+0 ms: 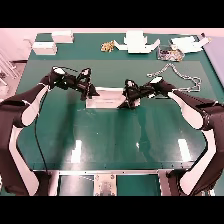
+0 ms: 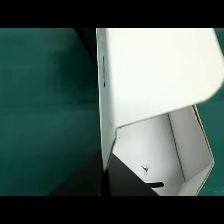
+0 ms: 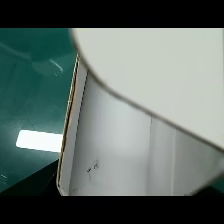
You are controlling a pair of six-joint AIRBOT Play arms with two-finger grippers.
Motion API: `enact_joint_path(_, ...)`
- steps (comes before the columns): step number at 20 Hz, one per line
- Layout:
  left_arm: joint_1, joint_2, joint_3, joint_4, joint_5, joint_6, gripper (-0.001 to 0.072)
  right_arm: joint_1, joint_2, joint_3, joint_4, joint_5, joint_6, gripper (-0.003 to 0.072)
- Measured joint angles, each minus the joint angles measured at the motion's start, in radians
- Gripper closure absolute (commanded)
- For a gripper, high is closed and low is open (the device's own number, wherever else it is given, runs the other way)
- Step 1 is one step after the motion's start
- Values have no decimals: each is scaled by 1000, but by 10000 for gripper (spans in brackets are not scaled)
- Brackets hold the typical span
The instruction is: Fold the box and place the chain.
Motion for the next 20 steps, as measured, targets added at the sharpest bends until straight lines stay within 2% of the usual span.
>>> enact_joint_path(12,0,0,0,-5,3,0,690,0,0,0,0,-1,2,120)
enact_joint_path(20,2,0,0,-102,-3,0,689,-2,0,0,2,-2,3,120)
